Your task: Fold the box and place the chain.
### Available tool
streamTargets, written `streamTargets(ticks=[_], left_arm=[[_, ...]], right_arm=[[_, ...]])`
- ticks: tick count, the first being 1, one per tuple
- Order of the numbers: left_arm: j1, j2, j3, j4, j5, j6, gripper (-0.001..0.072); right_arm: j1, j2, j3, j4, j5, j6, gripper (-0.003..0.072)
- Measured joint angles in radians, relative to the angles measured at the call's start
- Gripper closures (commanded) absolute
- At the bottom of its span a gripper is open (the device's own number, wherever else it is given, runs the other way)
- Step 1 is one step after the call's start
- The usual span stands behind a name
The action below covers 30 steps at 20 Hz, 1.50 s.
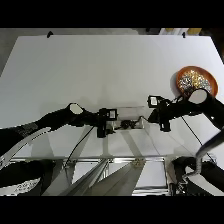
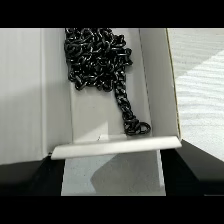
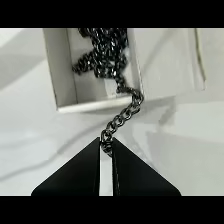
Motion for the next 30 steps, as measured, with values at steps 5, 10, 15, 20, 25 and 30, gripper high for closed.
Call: streamTargets(ticks=[5, 10, 15, 20, 25, 30], left_arm=[[0.0, 0.0, 0.0, 0.0, 0.0, 0.0, 0.0499], [0.0, 0.0, 0.0, 0.0, 0.0, 0.0, 0.0499], [0.0, 0.0, 0.0, 0.0, 0.0, 0.0, 0.0499], [0.0, 0.0, 0.0, 0.0, 0.0, 0.0, 0.0499], [0.0, 0.0, 0.0, 0.0, 0.0, 0.0, 0.0499], [0.0, 0.0, 0.0, 0.0, 0.0, 0.0, 0.0499]], right_arm=[[0.003, 0.197, 0.0, 0.195, 0.05, 0.034, 0.0671], [0.106, 0.26, 0.0, 0.369, 0.014, 0.04, 0.067], [0.281, 0.269, -0.001, 0.422, -0.188, 0.044, 0.067], [0.349, 0.192, -0.001, 0.401, -0.294, 0.098, 0.0669], [0.363, 0.053, -0.001, 0.267, -0.307, 0.218, 0.0482], [0.341, 0.044, 0.001, 0.219, -0.251, 0.254, 0.0636]])
